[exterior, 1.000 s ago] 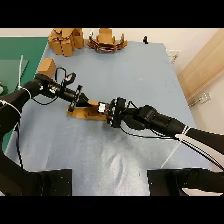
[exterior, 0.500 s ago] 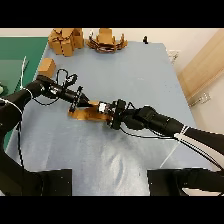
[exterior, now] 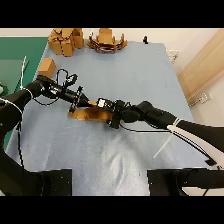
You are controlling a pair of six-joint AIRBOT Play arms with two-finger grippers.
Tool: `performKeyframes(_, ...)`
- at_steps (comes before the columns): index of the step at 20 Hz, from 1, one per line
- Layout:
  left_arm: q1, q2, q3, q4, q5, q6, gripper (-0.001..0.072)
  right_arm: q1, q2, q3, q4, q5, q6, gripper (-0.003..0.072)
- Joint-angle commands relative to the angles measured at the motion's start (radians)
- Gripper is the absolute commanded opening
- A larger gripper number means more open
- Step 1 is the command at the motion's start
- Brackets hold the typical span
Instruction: Fold the box.
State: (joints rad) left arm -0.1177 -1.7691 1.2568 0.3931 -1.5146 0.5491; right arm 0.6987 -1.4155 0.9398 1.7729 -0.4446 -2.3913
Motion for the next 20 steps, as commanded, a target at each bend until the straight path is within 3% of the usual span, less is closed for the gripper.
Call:
performKeyframes(1, 0.0, -0.001, 0.0, 0.001, 0.0, 0.0, 0.0016, -0.048, -0.057, 0.08, 0.174, -0.119, -0.208, 0.0681)
performKeyframes(4, 0.001, -0.001, 0.0, 0.001, 0.004, 0.0, 0.0017, -0.105, -0.104, 0.123, 0.319, -0.273, -0.371, 0.0652)
performKeyframes(7, 0.001, -0.001, 0.0, 0.0, 0.014, 0.0, 0.0017, -0.14, -0.12, 0.125, 0.339, -0.307, -0.393, 0.0651)
performKeyframes(15, 0.001, -0.001, 0.0, 0.0, 0.023, 0.0, 0.0017, -0.129, -0.126, 0.125, 0.402, -0.23, -0.445, 0.0651)
performKeyframes(20, 0.001, -0.001, 0.0, 0.0, 0.023, 0.0, 0.0017, -0.129, -0.138, 0.124, 0.409, -0.24, -0.445, 0.065)
